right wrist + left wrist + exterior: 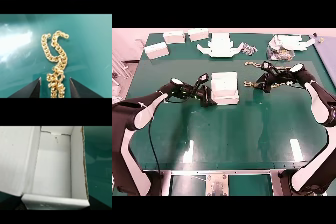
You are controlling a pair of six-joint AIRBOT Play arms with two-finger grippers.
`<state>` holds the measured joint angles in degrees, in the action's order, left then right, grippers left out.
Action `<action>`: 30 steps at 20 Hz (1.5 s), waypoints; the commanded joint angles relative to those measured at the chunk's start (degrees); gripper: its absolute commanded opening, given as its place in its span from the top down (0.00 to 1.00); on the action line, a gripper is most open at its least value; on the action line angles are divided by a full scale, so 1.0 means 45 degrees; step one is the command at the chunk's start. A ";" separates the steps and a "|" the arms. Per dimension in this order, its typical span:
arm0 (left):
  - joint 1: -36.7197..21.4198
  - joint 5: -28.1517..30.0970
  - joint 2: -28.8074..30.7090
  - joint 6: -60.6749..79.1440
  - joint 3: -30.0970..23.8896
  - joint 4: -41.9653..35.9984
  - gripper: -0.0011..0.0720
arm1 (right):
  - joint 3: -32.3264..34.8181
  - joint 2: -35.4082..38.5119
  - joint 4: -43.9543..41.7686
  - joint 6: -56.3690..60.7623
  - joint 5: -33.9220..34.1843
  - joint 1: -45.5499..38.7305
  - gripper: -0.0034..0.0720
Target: Fold the box and place the chain.
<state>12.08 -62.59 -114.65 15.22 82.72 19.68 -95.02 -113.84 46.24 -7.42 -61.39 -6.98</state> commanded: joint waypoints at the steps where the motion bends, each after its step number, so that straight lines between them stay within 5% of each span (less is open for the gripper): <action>1: 0.0005 0.0005 0.0000 0.0005 0.0000 0.0005 0.32 | -0.0277 -0.0199 -0.0049 -0.0126 -0.0437 -0.0136 0.38; 4: 0.0005 0.0000 0.0000 0.0005 0.0000 0.0005 0.32 | -0.0287 -0.0209 -0.0034 -0.0126 -0.0617 -0.0136 0.40; 13: 0.0005 -0.0005 0.0000 0.0005 0.0000 0.0005 0.32 | -0.0457 -0.0427 0.1049 0.0277 -0.0457 0.0277 0.69; 15: 0.0005 -0.0005 0.0000 0.0000 0.0000 0.0000 0.32 | -0.0549 -0.0427 0.1205 0.0743 -0.0223 0.0350 0.94; 30: 0.0005 -0.0010 0.0000 0.0005 0.0000 0.0000 0.32 | -0.0665 0.3609 0.0389 0.4828 -0.4090 0.0520 0.94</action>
<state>12.10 -62.63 -114.65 15.20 82.72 19.68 -97.97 -101.32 48.34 9.85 -75.26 -5.08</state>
